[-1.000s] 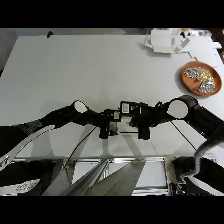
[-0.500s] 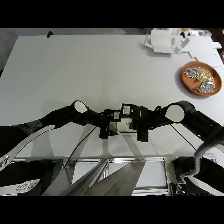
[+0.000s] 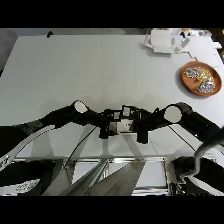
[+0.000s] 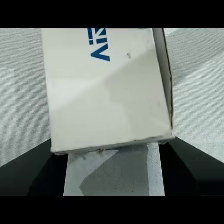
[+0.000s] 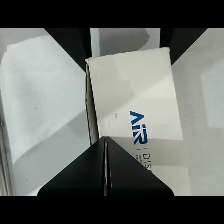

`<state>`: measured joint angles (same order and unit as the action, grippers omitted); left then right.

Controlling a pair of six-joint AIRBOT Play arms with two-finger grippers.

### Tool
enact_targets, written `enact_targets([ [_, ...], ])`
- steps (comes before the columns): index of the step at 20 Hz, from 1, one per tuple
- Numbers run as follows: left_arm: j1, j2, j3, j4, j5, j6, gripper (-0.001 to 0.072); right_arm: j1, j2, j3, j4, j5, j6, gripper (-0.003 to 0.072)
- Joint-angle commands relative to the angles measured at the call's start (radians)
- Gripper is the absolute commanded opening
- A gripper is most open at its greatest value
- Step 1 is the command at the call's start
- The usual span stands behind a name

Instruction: Fold the box and place the chain.

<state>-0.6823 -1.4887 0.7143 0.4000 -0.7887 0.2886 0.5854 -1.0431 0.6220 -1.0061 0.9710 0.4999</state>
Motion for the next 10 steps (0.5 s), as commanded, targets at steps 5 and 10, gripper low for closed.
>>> enact_targets([
  [5,0.001,0.000,0.000,0.000,-0.001,-0.001,0.0150,0.000,-0.013,-0.036,-0.002,0.008,0.000,0.0019],
  [10,0.001,0.000,0.000,0.000,-0.001,-0.001,0.0150,0.000,-0.013,-0.036,0.001,0.008,0.000,0.0019],
])
